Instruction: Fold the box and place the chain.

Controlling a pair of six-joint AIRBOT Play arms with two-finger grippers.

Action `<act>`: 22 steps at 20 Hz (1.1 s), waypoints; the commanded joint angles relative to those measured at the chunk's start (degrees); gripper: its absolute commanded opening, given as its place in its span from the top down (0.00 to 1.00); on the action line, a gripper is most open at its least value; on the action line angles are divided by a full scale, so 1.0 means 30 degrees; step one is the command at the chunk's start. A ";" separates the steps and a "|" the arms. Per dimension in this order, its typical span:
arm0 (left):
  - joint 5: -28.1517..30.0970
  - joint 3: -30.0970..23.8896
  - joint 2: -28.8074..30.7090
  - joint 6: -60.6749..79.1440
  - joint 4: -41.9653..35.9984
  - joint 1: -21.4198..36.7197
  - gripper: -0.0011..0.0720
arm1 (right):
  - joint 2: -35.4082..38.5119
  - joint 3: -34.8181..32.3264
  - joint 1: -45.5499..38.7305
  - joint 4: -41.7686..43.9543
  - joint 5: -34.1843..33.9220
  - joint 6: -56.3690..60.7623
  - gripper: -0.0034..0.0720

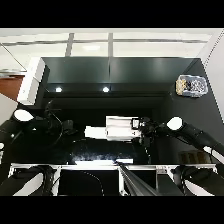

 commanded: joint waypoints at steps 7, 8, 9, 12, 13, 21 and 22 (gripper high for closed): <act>0.2018 -0.0969 -0.4277 0.3934 -0.7431 -0.3220 0.94 | -0.0007 0.0000 0.0000 0.0000 0.0007 0.0007 0.33; 0.2025 -0.0969 -0.4313 0.3934 -0.7431 -0.3555 0.94 | -0.0007 0.0000 0.0000 0.0000 0.0000 0.0000 0.33; 0.1982 -0.0962 -0.4306 0.3942 -0.7431 -0.3759 0.94 | -0.0007 0.0000 0.0000 0.0000 0.0000 0.0000 0.33; 0.1545 -0.0729 -0.4284 0.3963 -0.7417 -0.3847 0.89 | -0.0007 0.0000 0.0000 0.0000 0.0007 0.0007 0.33; 0.1005 -0.0415 -0.4204 0.3971 -0.7388 -0.3825 0.70 | -0.0007 0.0000 0.0000 0.0000 0.0007 0.0007 0.33; -0.1326 0.3264 -0.4044 0.4000 -0.6207 -0.6113 0.08 | -0.0007 0.0000 0.0000 0.0000 -0.0007 0.0007 0.33; -0.0794 0.3636 -0.4044 0.3636 -0.5690 -0.6739 0.08 | -0.0007 -0.0007 0.0000 0.0000 -0.0007 0.0007 0.33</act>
